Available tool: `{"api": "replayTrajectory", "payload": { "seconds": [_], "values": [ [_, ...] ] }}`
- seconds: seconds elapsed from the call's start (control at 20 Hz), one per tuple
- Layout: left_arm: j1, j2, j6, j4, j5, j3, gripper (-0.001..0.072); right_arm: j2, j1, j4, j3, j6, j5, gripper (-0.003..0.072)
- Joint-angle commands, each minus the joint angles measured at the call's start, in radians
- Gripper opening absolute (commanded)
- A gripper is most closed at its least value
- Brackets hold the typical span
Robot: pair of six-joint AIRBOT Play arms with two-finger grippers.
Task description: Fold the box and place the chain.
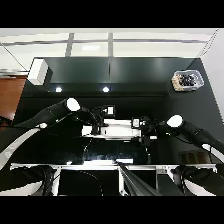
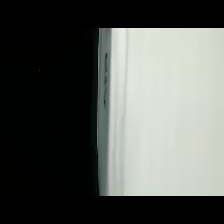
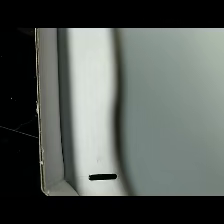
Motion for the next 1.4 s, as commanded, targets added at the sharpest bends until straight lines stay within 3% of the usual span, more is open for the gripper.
{"api": "replayTrajectory", "payload": {
  "seconds": [0.0,0.05,0.1,0.15,0.45,0.5,0.55,0.6,0.65,0.7,0.85,0.95,1.15,1.35],
  "values": [
    [0.000,0.001,-0.010,0.000,-0.023,0.001,0.0095,-0.001,0.001,-0.004,0.000,-0.001,0.002,0.0477],
    [0.000,0.002,-0.031,0.001,-0.029,0.001,0.0267,-0.001,0.001,-0.004,0.000,-0.001,0.002,0.0477],
    [0.000,0.008,-0.075,0.012,-0.029,0.002,0.0392,-0.001,0.001,-0.004,0.000,-0.001,0.002,0.0477],
    [0.002,0.022,-0.115,0.039,-0.030,0.003,0.0427,-0.001,0.001,-0.004,0.000,-0.001,0.002,0.0478],
    [0.014,0.197,-0.499,0.387,-0.133,0.018,0.0424,-0.001,0.001,-0.004,0.000,-0.001,0.003,0.0477],
    [0.013,0.232,-0.575,0.443,-0.171,0.018,0.0379,-0.001,0.001,-0.005,0.000,-0.002,0.007,0.0477],
    [0.011,0.260,-0.644,0.484,-0.210,0.018,0.0262,-0.001,0.001,-0.007,0.000,-0.003,0.009,0.0477],
    [0.010,0.287,-0.710,0.516,-0.254,0.018,0.0072,-0.001,0.001,-0.007,0.000,-0.005,0.011,0.0477],
    [0.010,0.305,-0.746,0.520,-0.300,0.018,0.0024,-0.001,0.001,-0.007,0.000,-0.005,0.011,0.0477],
    [0.009,0.316,-0.798,0.499,-0.341,0.017,0.0024,-0.001,0.001,-0.007,0.000,-0.005,0.011,0.0477],
    [-0.020,0.319,-0.800,0.248,-0.399,-0.018,0.0024,-0.001,0.001,-0.007,0.000,-0.005,0.011,0.0477],
    [-0.058,0.319,-0.686,0.038,-0.320,-0.064,0.0023,-0.001,0.001,-0.007,0.000,-0.005,0.011,0.0477],
    [-0.076,0.317,-0.530,-0.246,0.109,-0.149,0.0026,-0.001,0.001,-0.007,0.000,-0.005,0.011,0.0477],
    [-0.076,0.249,-0.483,-0.276,0.321,-0.162,0.0025,-0.001,0.001,-0.007,0.000,-0.005,0.010,0.0477]
  ]
}}
